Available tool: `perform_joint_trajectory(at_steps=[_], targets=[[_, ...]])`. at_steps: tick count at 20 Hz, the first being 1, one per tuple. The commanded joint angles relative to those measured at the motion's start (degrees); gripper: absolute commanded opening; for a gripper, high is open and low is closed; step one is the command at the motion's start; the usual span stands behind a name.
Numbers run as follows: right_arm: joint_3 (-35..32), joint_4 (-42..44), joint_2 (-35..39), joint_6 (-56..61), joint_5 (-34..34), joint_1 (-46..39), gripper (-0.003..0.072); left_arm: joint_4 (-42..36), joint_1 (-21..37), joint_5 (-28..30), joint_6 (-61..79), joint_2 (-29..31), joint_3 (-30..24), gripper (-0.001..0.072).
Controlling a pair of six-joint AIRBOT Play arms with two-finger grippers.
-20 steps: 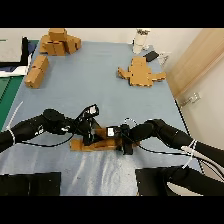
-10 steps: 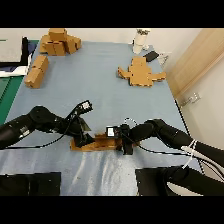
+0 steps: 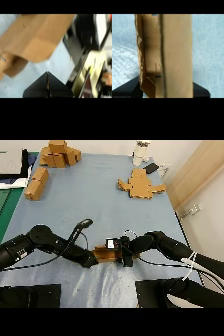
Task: Fold the box.
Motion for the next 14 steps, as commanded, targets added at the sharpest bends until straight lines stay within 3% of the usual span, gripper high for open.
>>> perform_joint_trajectory(at_steps=[1, 6, 14], targets=[[0.0, 0.0, 0.0, 0.0, 0.0, 0.0, 0.0489, -7.2, -0.1, 14.2, -4.3, -2.6, -0.2, 0.0011], [0.0, 0.0, 0.0, 0.0, 0.0, 0.0, 0.0489, -9.8, 3.7, 17.4, -2.1, -9.7, 1.4, 0.001], [0.0, 0.0, 0.0, 0.0, 0.0, 0.0, 0.0489, -9.4, 3.9, 15.0, -1.9, -19.2, 3.4, 0.001]])
